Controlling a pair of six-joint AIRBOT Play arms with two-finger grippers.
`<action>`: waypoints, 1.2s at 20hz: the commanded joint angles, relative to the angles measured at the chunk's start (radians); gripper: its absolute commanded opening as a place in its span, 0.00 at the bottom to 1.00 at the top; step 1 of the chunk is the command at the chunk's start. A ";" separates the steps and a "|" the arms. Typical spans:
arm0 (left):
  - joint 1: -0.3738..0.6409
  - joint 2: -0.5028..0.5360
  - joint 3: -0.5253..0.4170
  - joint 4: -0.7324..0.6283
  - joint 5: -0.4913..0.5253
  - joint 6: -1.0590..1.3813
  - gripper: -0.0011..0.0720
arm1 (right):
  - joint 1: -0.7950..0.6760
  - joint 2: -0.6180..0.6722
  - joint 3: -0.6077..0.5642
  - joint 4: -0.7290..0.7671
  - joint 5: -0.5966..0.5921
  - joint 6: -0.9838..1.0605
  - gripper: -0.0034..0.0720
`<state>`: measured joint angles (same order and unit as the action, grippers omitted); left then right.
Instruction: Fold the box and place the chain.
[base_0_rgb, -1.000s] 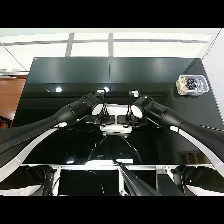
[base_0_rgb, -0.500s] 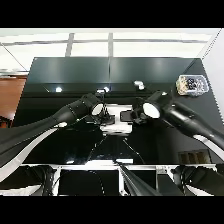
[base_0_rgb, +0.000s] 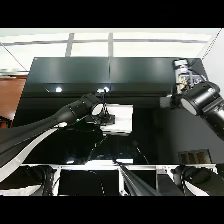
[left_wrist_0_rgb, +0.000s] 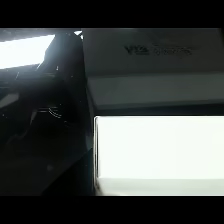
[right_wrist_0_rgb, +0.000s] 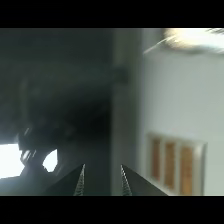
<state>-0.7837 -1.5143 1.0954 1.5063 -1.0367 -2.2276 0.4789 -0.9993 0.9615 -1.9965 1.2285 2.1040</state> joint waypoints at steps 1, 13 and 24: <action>0.001 0.000 0.001 0.000 0.006 0.000 0.05 | -0.201 0.006 -0.111 -0.094 -0.323 0.022 0.84; 0.001 0.000 0.001 0.000 0.008 0.000 0.05 | -0.794 -0.463 0.230 0.716 -0.485 0.033 0.87; 0.001 0.000 0.001 0.000 0.008 0.000 0.05 | -0.797 -0.780 0.547 0.760 -0.227 0.035 0.84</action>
<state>-0.7837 -1.5139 1.0954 1.5063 -1.0294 -2.2276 -0.3153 -1.7321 1.4822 -1.2564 0.9649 2.1387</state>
